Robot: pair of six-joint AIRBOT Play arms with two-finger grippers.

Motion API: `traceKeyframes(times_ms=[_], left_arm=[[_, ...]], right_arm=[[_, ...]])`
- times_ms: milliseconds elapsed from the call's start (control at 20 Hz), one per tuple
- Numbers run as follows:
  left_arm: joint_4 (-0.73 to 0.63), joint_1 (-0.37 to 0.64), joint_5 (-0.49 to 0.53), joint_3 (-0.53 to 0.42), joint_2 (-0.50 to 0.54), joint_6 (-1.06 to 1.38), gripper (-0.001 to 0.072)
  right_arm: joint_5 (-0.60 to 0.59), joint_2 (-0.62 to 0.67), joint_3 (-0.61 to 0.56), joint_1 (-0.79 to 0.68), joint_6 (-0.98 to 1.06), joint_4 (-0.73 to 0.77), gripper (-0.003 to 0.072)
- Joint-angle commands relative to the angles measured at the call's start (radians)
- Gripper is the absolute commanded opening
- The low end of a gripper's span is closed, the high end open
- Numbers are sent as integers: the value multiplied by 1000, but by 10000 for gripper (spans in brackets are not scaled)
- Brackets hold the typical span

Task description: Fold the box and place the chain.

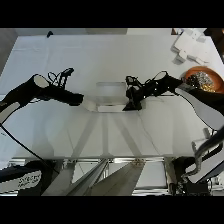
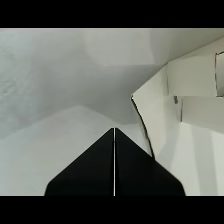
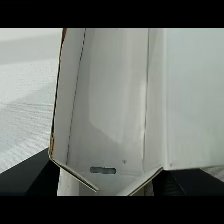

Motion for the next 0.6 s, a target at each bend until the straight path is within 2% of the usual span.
traceKeyframes(times_ms=[0,200,250,350,550], left_arm=[[-22,-23,18,0,-1,4,7],[-104,-28,60,0,-1,40,19],[-122,-33,50,0,-1,90,48],[-163,-39,32,0,-1,135,203],[-225,-38,22,0,-1,161,220]], right_arm=[[0,0,1,0,0,0,401],[0,0,1,0,0,0,401],[0,0,1,0,0,0,401],[0,0,1,0,0,0,401],[0,0,1,0,0,0,401]])
